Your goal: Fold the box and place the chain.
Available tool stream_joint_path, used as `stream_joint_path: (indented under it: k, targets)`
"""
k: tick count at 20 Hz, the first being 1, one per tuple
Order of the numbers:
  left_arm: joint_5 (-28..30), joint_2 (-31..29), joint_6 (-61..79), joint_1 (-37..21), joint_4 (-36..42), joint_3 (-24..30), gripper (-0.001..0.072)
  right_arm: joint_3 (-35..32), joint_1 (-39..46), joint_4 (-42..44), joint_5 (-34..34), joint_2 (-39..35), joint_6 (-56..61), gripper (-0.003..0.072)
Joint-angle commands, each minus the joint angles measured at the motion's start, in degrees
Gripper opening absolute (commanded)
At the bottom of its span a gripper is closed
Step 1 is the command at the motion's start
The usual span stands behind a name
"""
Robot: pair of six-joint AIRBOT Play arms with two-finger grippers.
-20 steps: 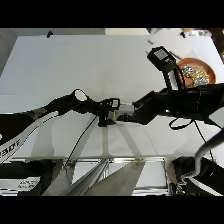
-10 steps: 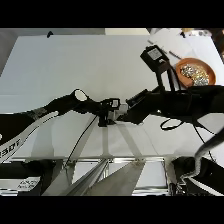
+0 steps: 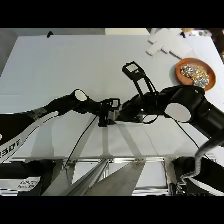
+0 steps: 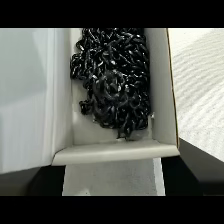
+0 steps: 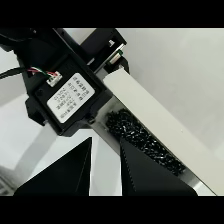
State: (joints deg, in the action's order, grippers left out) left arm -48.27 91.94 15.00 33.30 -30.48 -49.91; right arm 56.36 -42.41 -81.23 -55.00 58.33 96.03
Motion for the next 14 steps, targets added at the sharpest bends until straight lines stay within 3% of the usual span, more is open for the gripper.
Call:
stream_joint_path:
  k: [1,4,6,9,14]
  targets:
    - [0.0,0.0,0.0,0.0,0.0,0.0,0.0009,0.3,2.8,-0.2,0.2,0.4,-0.5,0.0200]
    - [0.0,0.0,0.0,0.0,0.0,0.0,0.0009,2.1,7.7,-0.1,3.5,0.4,-9.6,0.0196]
    - [0.0,0.0,0.0,0.0,0.0,0.0,0.0009,2.1,11.0,0.0,7.1,1.3,-17.9,0.0144]
    - [0.0,0.0,0.0,0.0,0.0,0.0,0.0009,1.7,13.6,0.5,4.7,5.8,-26.0,0.0043]
    - [0.0,0.0,0.0,0.0,0.0,0.0,0.0009,-3.7,13.6,9.2,1.8,9.4,-40.5,0.0048]
